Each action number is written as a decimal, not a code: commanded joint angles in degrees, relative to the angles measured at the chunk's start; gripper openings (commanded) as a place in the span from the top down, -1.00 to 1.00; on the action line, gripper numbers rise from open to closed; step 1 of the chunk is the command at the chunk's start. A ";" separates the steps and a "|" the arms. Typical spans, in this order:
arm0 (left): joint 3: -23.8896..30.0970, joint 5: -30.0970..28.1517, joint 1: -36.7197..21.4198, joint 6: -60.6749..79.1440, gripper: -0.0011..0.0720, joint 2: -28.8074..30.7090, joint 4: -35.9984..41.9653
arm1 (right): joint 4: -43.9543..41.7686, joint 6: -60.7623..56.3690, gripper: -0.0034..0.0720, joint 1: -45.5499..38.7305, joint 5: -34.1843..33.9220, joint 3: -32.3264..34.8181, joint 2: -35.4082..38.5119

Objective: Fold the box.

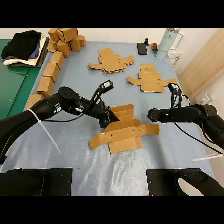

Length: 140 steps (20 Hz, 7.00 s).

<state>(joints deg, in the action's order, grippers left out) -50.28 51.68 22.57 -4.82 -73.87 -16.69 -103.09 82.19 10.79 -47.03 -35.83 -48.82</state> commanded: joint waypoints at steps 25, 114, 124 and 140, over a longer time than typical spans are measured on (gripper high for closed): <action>4.26 -11.02 6.27 8.37 0.93 -3.58 -0.50 | -1.25 -1.29 0.16 -0.20 3.96 -0.28 -4.02; 4.26 -8.07 6.38 11.04 0.93 -3.58 -1.57 | -13.92 78.40 -1.00 16.28 3.15 8.22 -2.54; 4.26 -8.07 6.38 11.04 0.93 -3.58 -1.57 | -16.09 80.46 -1.00 12.31 -1.77 8.17 -3.89; 4.26 -8.04 6.38 11.04 0.93 -3.58 -1.57 | -17.22 89.96 -0.97 12.87 0.04 8.20 -6.25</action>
<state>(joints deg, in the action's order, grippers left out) -46.00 43.64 28.93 6.22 -77.41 -18.26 -119.90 171.52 23.49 -47.37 -27.64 -54.33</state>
